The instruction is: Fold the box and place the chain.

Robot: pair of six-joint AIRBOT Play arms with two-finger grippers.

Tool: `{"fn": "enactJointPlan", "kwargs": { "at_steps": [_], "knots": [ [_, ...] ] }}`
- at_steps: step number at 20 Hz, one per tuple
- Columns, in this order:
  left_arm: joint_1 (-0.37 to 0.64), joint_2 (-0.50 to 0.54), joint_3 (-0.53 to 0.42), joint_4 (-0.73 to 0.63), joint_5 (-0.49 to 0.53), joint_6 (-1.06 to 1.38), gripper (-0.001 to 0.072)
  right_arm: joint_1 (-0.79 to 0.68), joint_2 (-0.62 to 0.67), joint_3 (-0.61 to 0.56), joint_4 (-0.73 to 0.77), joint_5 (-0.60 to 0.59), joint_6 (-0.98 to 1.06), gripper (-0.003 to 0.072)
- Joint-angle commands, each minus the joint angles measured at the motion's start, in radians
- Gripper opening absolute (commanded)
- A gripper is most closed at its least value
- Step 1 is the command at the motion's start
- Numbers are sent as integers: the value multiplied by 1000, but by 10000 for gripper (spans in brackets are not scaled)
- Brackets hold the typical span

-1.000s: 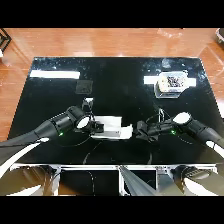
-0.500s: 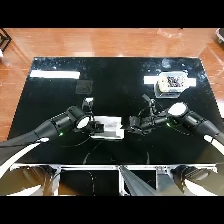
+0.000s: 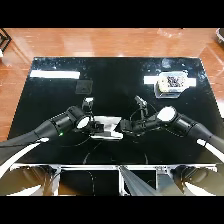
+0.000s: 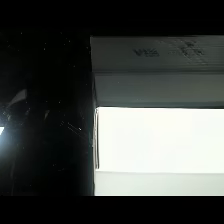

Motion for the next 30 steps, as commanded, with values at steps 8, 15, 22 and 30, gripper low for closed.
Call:
{"fn": "enactJointPlan", "kwargs": {
  "at_steps": [8,15,22,30],
  "knots": [
    [0,0,0,1,0,3,30,132,-61,112,-259,-81,256,604],
    [0,0,0,1,0,3,30,197,-110,168,-425,-71,392,538],
    [0,0,0,1,0,3,29,245,-113,177,-579,-60,572,471],
    [0,0,0,0,-2,3,29,311,-151,243,-773,-5,762,424]
  ]
}}
